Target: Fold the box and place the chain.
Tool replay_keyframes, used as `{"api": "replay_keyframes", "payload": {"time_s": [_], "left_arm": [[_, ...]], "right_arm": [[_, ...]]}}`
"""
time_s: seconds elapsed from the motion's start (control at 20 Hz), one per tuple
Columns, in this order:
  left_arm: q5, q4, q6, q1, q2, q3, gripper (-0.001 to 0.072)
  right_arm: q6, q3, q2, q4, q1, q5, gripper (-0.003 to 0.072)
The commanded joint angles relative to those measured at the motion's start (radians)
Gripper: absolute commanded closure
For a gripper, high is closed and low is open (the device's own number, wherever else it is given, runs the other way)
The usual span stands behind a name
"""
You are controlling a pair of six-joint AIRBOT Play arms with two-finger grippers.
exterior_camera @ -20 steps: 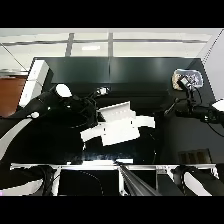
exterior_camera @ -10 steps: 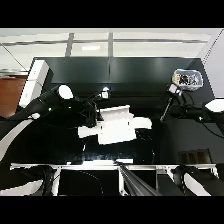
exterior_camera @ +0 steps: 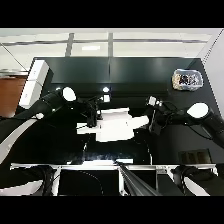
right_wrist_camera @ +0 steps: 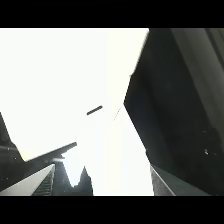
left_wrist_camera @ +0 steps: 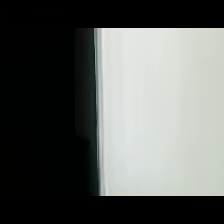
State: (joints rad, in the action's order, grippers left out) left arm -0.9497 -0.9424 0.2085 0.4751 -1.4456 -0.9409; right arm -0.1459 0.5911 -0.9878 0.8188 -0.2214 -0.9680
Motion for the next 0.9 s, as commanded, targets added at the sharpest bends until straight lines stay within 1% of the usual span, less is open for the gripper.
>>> {"api": "replay_keyframes", "payload": {"time_s": [0.0, 0.1, 0.2, 0.25, 0.35, 0.5, 0.6, 0.75, 0.85], "left_arm": [[0.025, -0.026, -0.026, 0.023, -0.03, 0.003, 0.0678], [0.024, -0.026, -0.026, 0.034, -0.031, 0.003, 0.0678], [0.002, -0.026, -0.026, 0.034, -0.031, 0.003, 0.0678], [-0.002, -0.026, -0.026, 0.033, -0.031, 0.003, 0.0678], [-0.002, -0.026, -0.025, 0.033, -0.031, 0.003, 0.0677], [0.0, -0.026, -0.026, 0.033, -0.031, 0.003, 0.0677], [-0.006, -0.025, -0.025, 0.034, -0.031, 0.003, 0.0677], [-0.023, -0.026, -0.025, 0.034, -0.031, 0.003, 0.0678], [-0.023, -0.025, -0.025, 0.034, -0.031, 0.003, 0.0678]], "right_arm": [[-0.002, -0.016, -0.002, 0.064, -0.072, 0.029, -0.0034], [0.028, -0.027, -0.002, 0.124, -0.102, 0.029, -0.0034], [0.039, -0.029, -0.002, 0.228, -0.131, 0.036, -0.0034], [0.039, -0.029, -0.002, 0.236, -0.141, 0.038, -0.0034], [0.04, -0.034, -0.002, 0.203, -0.169, 0.038, -0.0034], [0.059, -0.066, -0.004, 0.199, -0.203, 0.038, -0.0034], [0.076, -0.072, -0.004, 0.146, -0.227, 0.031, -0.0034], [0.092, -0.072, -0.013, 0.13, -0.272, 0.074, -0.0034], [0.095, -0.072, -0.043, 0.119, -0.286, 0.088, -0.0034]]}}
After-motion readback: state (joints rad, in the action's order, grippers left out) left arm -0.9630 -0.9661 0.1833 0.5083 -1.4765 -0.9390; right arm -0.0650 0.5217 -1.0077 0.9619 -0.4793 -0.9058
